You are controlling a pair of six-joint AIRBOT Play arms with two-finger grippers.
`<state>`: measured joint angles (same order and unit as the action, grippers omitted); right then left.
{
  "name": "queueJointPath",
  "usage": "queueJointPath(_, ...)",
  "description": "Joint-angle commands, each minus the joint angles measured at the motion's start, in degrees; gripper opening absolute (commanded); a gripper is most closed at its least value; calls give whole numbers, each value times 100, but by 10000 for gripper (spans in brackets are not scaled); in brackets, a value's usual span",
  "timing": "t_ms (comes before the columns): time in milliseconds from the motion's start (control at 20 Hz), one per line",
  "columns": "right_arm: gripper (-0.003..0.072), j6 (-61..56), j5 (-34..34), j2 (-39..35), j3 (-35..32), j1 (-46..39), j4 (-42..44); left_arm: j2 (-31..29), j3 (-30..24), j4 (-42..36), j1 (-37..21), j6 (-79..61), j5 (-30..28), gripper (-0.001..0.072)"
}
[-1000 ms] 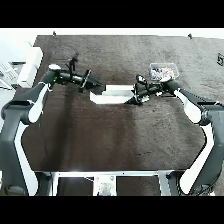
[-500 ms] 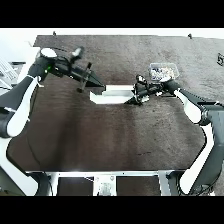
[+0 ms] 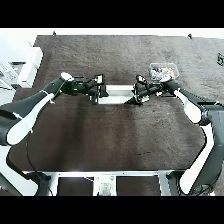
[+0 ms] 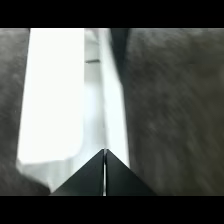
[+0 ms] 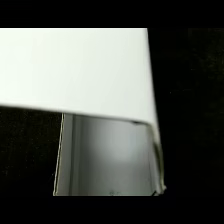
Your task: Fold the box and place the chain.
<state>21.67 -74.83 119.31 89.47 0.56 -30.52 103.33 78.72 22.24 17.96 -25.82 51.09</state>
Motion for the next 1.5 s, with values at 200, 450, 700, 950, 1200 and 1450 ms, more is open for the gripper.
queueJointPath(200, 408, -2, 0, 2, -2, 4, 2, 365, 472, -1110, 35, -461, -767, 18)
queueJointPath(450, 408, -2, 0, 2, -2, 4, 2, 503, 822, -1119, 31, -446, -1049, 18)
queueJointPath(700, 408, -2, 0, 2, -2, 2, 2, 671, 826, -1222, 37, -420, -1165, 18)
queueJointPath(950, 408, -2, 0, 2, -2, 4, 2, 846, 824, -1292, 37, -216, -1123, 19)
queueJointPath(1200, 408, -2, 0, 2, -2, 2, 2, 970, 820, -1211, 107, -57, -1012, 18)
queueJointPath(1450, 408, -2, 0, 2, -2, 4, 2, 1016, 820, -1071, 210, -57, -1248, 18)
